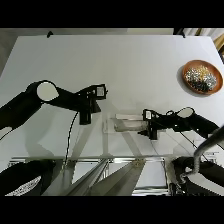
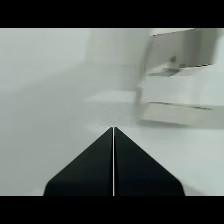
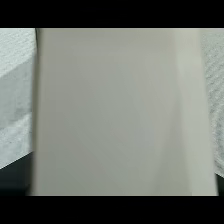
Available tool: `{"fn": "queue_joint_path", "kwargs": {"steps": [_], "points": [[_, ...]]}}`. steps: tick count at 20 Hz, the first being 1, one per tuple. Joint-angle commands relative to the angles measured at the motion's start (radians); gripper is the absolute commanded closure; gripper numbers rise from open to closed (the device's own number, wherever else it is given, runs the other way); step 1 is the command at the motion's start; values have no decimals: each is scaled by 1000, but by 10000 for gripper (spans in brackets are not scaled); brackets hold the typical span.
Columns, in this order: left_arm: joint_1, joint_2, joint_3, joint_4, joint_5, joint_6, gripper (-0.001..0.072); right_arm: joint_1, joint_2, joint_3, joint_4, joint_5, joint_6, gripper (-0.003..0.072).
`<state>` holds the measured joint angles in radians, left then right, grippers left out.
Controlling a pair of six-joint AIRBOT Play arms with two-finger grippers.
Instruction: Fold the box and place the chain.
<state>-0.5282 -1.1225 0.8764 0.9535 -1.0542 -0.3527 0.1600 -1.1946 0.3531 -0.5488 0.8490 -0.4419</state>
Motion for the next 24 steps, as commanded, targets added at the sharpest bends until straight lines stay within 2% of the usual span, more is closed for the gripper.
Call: {"fn": "queue_joint_path", "kwargs": {"steps": [1, 4, 7, 11, 13, 15, 18, 24], "points": [[-89, 53, 0, -109, -109, -96, 705, 0, 0, 0, 0, 0, -1, 343], [-250, -2, 0, -224, 62, -97, 699, 0, 0, 0, 0, 0, -1, 343], [-359, -95, 0, -250, 260, -105, 703, 0, 0, 0, 0, 0, -1, 343], [-348, -207, 0, -247, 584, -306, 704, 0, 0, 0, 0, 0, -1, 343], [-318, -252, 0, -246, 701, -420, 704, 0, 0, 0, 0, 0, -1, 343], [-291, -295, 0, -246, 737, -501, 704, 0, 0, 0, 0, 0, -1, 343], [-281, -344, 0, -246, 702, -531, 705, 0, 0, 0, 0, 0, -1, 343], [-288, -337, 0, -236, 675, -526, 705, 0, 0, 0, 0, 0, -1, 343]]}}
